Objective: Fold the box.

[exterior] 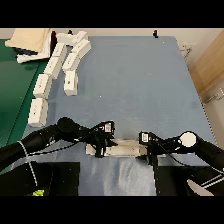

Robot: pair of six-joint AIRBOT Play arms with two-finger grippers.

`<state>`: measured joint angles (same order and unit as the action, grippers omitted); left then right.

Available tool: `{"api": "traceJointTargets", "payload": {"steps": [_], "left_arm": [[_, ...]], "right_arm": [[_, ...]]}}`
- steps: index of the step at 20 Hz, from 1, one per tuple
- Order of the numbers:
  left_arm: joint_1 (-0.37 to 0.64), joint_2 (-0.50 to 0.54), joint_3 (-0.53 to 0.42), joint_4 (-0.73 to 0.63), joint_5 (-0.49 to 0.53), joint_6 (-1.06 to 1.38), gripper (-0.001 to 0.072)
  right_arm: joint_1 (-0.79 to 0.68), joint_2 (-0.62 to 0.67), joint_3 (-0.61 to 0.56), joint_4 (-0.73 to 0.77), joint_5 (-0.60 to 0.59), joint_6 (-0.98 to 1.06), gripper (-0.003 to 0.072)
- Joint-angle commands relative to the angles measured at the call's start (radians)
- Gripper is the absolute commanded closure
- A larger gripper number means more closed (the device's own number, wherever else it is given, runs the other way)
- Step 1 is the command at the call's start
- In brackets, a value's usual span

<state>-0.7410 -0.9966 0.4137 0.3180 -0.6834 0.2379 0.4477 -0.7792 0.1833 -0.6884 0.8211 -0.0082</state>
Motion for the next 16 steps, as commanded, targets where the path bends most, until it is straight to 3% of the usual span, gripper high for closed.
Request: {"api": "traceJointTargets", "payload": {"steps": [1, 16], "left_arm": [[0.0, -0.001, 0.001, -0.003, 0.0, 0.0, 0.0695], [-0.001, -0.001, 0.001, -0.01, -0.004, -0.004, 0.0692]], "right_arm": [[0.001, -0.001, 0.0, 0.0, 0.0, 0.0, 0.0174], [0.001, -0.001, 0.0, 0.0, 0.0, 0.0, 0.0173]]}}
